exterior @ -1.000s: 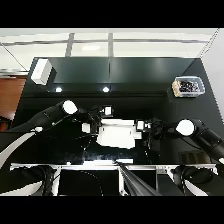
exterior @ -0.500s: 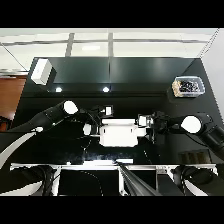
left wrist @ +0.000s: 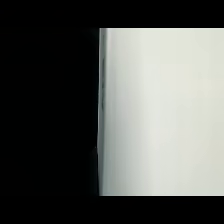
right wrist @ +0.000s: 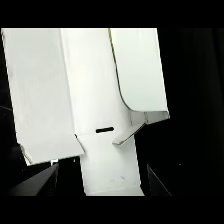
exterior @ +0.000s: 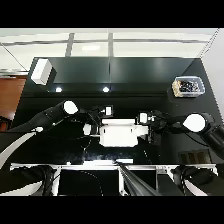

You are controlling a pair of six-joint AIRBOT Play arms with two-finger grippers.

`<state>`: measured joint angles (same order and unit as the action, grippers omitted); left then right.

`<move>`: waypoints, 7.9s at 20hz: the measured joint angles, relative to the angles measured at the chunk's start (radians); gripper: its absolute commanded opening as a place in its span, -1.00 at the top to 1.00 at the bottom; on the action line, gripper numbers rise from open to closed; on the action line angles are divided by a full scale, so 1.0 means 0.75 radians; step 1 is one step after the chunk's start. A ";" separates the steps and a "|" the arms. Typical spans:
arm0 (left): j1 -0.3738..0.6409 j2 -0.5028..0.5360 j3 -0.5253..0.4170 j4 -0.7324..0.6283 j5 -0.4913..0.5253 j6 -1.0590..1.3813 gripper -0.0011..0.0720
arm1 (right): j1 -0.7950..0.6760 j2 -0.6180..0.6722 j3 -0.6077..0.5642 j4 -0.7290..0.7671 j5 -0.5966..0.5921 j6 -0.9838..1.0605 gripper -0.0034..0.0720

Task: Fold the box and place the chain.

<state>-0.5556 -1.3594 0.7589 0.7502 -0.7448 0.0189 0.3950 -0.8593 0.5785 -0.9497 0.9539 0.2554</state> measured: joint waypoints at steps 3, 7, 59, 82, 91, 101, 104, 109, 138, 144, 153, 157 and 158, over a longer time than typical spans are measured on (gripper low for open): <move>0.000 0.000 0.000 0.000 -0.001 0.000 0.89 | 0.001 -0.001 -0.014 0.028 -0.008 -0.008 -0.80; 0.000 0.000 0.000 0.000 -0.001 0.000 0.89 | 0.031 -0.006 -0.104 0.055 -0.027 -0.049 -0.80; 0.000 0.000 0.000 0.001 -0.023 0.001 0.90 | -0.016 -0.410 -0.115 0.550 -0.236 -0.646 -0.80; 0.000 0.000 0.000 0.001 -0.022 -0.001 0.41 | 0.000 -0.474 -0.115 0.485 -0.300 -0.636 -0.22; 0.006 0.176 0.024 0.269 -0.138 -0.313 -0.20 | 0.000 -0.474 -0.114 0.469 -0.295 -0.636 -0.22; 0.001 0.405 -0.031 0.272 -0.551 -1.067 0.90 | 0.000 -0.474 -0.114 0.462 -0.291 -0.636 -0.22; -0.003 0.384 -0.101 -0.070 -0.355 -0.977 0.90 | 0.000 -0.474 -0.114 0.461 -0.290 -0.636 -0.21; -0.009 0.292 -0.156 -0.382 0.216 -0.871 0.90 | 0.000 -0.474 -0.115 0.462 -0.290 -0.635 -0.22; 0.100 0.382 -0.198 0.370 -0.214 -0.614 -0.73 | 0.000 -0.474 -0.115 0.462 -0.291 -0.635 -0.22; -0.036 0.315 -0.235 0.331 0.027 -0.343 -0.73 | 0.000 -0.474 -0.115 0.462 -0.291 -0.635 -0.22; -0.087 0.280 -0.240 0.142 0.060 -0.279 0.58 | 0.000 -0.474 -0.115 0.462 -0.291 -0.636 -0.22; -0.090 0.259 -0.240 -0.001 0.073 -0.274 0.58 | 0.000 -0.474 -0.115 0.462 -0.291 -0.636 -0.22; -0.090 0.245 -0.240 -0.050 0.083 -0.273 0.59 | 0.000 -0.474 -0.115 0.461 -0.291 -0.636 -0.22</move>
<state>-0.6231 -1.1759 0.5789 0.7128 -0.6827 -0.1860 0.3950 -1.2144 0.4923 -0.6041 0.7357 -0.2218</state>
